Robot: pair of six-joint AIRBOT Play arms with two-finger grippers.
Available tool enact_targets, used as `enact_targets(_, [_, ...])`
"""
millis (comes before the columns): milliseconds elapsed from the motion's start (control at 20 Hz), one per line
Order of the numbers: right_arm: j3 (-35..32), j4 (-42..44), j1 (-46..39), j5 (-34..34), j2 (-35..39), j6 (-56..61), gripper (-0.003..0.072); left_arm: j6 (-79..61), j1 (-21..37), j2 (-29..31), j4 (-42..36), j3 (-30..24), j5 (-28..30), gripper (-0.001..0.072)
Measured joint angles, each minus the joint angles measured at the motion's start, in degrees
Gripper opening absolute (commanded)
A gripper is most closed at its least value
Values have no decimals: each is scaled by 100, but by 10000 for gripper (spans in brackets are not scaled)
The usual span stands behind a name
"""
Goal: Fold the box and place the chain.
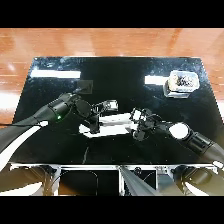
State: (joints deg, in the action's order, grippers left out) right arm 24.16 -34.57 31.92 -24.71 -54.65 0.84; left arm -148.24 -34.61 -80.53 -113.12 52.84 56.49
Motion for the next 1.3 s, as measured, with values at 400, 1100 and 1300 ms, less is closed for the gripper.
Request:
enact_targets(400, [50, 782, -20, 129, -321, -807, 705, 2, 2, 4, 0, 2, -7, 17])
enact_targets(1100, [520, 940, -457, -1355, -1388, -1703, 704, -15, 0, 4, 24, 2, -319, 19])
enact_targets(1300, [527, 793, -468, -1421, -1521, -1628, 704, -9, 0, 4, 33, 2, -422, 19])
